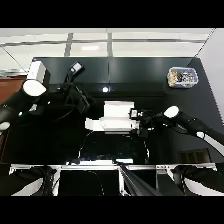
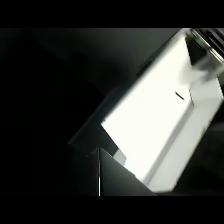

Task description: Fold the box and place the chain.

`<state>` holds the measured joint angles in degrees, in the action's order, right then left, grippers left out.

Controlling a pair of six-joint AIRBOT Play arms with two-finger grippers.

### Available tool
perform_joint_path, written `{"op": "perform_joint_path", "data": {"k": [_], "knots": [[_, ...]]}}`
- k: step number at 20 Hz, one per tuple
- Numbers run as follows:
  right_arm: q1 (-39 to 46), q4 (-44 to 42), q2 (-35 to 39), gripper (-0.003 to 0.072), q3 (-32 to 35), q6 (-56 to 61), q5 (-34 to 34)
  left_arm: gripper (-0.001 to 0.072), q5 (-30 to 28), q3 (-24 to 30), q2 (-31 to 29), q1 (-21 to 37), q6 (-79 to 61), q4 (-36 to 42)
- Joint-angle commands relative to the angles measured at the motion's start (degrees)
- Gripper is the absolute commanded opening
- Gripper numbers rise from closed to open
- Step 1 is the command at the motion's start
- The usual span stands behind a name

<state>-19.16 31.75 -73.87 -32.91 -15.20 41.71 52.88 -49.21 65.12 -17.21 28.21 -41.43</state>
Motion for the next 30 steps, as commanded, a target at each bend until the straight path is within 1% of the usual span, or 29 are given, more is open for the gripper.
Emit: {"op": "perform_joint_path", "data": {"k": [1,2,3,4,5,7,10,12,14,15,16,17,18,19,21,23,26,29,30], "knots": [[0.00,0.02,-0.02,0.0241,-0.04,-0.09,0.07,0.0064,0.07,6.51,-4.33,-1.49,-21.94,-0.26],[0.00,0.00,-0.02,0.0241,-0.04,-0.07,0.04,0.0303,-1.75,8.31,-4.00,-2.25,-28.02,-1.29],[0.00,0.00,-0.02,0.0241,-0.04,-0.07,0.07,0.0645,-5.09,10.23,-3.56,-3.08,-34.82,-1.62],[0.00,0.02,-0.02,0.0241,-0.04,-0.07,0.07,0.0713,-9.05,11.65,-2.91,-3.87,-38.60,-1.64],[0.02,0.00,-0.02,0.0241,-0.04,-0.07,0.04,0.0714,-11.43,12.41,-1.81,-4.68,-40.52,-1.81],[0.00,0.02,-0.02,0.0241,-0.04,-0.07,0.07,0.0712,-11.45,12.35,1.31,-5.73,-45.11,-1.14],[0.00,0.00,-0.02,0.0241,-0.04,-0.07,0.07,0.0706,-8.83,11.67,5.55,-6.05,-46.23,3.43],[0.00,0.02,-0.02,0.0241,-0.04,-0.07,0.07,0.0694,-7.48,11.06,7.37,-6.10,-46.25,6.23],[0.00,0.00,-0.02,0.0241,-0.04,-0.07,0.07,0.0694,-6.16,10.84,8.61,-6.10,-46.25,6.36],[0.00,0.00,-0.02,0.0241,-0.04,-0.07,0.07,0.0653,-5.62,10.78,9.14,-6.10,-46.23,6.36],[0.00,0.02,-0.02,0.0241,-0.04,-0.07,0.07,0.0522,-5.01,10.69,9.44,-6.12,-46.25,6.40],[0.00,0.00,-0.02,0.0241,-0.04,-0.07,0.07,0.0424,-4.81,10.69,9.53,-6.16,-46.23,6.58],[0.00,0.00,-0.02,0.0241,-0.04,-0.07,0.07,0.0301,-4.83,10.69,9.57,-6.14,-46.23,6.62],[0.00,0.02,-0.02,0.0241,-0.04,-0.07,0.07,0.0206,-4.85,10.69,9.57,-6.14,-46.25,6.62],[0.00,0.02,-0.02,0.0241,-0.04,-0.07,0.07,0.0206,-4.81,10.69,9.64,-6.16,-46.23,8.28],[0.00,0.00,-0.02,0.0241,-0.04,-0.07,0.07,0.0206,-4.79,10.69,10.05,-6.47,-46.25,12.09],[0.00,0.00,-0.02,0.0241,-0.04,-0.07,0.07,0.0206,-5.16,10.69,11.19,-8.70,-46.25,14.60],[0.00,0.00,-0.02,0.0241,-0.04,-0.07,0.07,0.0207,-8.22,10.67,12.74,-11.15,-46.23,18.47],[0.00,0.00,-0.02,0.0241,-0.04,-0.07,0.07,0.0207,-9.44,10.47,12.79,-11.61,-45.94,18.23]]}}
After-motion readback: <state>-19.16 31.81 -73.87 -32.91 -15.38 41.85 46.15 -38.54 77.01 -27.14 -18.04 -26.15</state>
